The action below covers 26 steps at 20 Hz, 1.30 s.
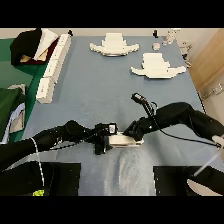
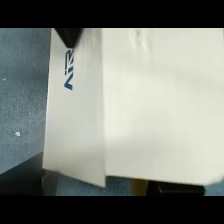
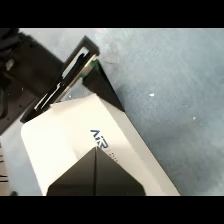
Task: Fold the box.
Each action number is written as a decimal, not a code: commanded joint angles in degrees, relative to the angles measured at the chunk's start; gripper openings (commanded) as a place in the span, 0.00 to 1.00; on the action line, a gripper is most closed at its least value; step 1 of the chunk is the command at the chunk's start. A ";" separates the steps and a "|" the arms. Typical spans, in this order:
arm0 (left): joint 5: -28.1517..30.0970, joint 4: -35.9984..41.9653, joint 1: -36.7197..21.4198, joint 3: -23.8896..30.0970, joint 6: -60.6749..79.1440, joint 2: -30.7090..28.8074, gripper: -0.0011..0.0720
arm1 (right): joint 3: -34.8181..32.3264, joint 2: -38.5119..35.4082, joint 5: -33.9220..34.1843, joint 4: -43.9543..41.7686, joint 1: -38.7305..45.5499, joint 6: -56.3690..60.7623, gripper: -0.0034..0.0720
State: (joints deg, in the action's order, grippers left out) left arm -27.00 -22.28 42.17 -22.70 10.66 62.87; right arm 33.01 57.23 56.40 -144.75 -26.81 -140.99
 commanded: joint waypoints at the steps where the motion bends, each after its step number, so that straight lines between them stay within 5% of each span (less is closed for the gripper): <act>1: 0.02 0.00 -0.04 -0.04 0.02 0.02 0.73 | -4.76 -8.35 -11.43 4.92 -5.90 -4.61 0.05; 2: 0.02 0.00 -0.04 -0.04 0.02 0.02 0.73 | -4.76 -9.62 -12.98 6.60 -7.02 -6.10 0.07; 5: 0.02 -0.02 -0.04 -0.04 0.02 0.02 0.73 | -4.74 -10.47 -13.22 8.33 -8.98 -10.14 0.52; 8: 0.02 -0.02 -0.04 -0.04 0.02 0.02 0.73 | -4.74 -10.45 -12.87 11.39 -12.20 -16.81 0.75; 13: 0.02 -0.02 -0.04 -0.04 0.02 0.02 0.73 | -4.76 -8.52 -16.57 20.24 -15.98 -22.86 0.75; 26: 0.02 -0.02 -0.04 -0.04 0.02 0.02 0.73 | -4.63 -6.99 -19.93 22.62 -18.93 -26.21 0.72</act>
State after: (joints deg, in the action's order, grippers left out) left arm -26.98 -22.33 42.17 -22.70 10.70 62.89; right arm 28.29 50.24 36.84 -122.72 -45.63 -166.93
